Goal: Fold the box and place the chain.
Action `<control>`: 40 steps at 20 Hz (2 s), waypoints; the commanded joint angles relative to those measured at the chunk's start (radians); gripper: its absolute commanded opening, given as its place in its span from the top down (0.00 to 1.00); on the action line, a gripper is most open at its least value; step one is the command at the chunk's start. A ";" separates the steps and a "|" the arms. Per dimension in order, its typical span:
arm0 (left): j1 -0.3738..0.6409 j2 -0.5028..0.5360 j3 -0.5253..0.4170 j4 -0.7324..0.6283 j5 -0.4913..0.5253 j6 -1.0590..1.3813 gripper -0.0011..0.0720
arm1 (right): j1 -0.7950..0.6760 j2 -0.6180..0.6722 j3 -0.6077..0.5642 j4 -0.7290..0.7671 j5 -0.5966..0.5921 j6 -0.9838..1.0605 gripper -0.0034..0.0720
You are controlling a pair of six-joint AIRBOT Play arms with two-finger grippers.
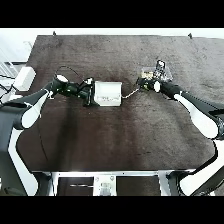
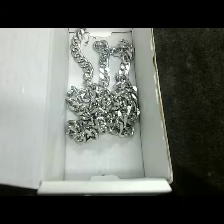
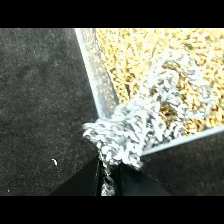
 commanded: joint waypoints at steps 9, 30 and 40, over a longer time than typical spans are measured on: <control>0.000 0.000 0.000 0.000 0.000 0.000 0.18 | 0.111 0.386 0.005 0.004 0.241 -0.240 0.95; 0.000 0.000 0.000 0.000 -0.001 0.000 0.18 | 0.428 0.676 0.007 -0.107 0.254 -0.211 0.95; 0.000 0.000 0.000 0.000 0.000 0.000 0.18 | 0.457 0.542 0.004 -0.106 0.172 -0.211 0.95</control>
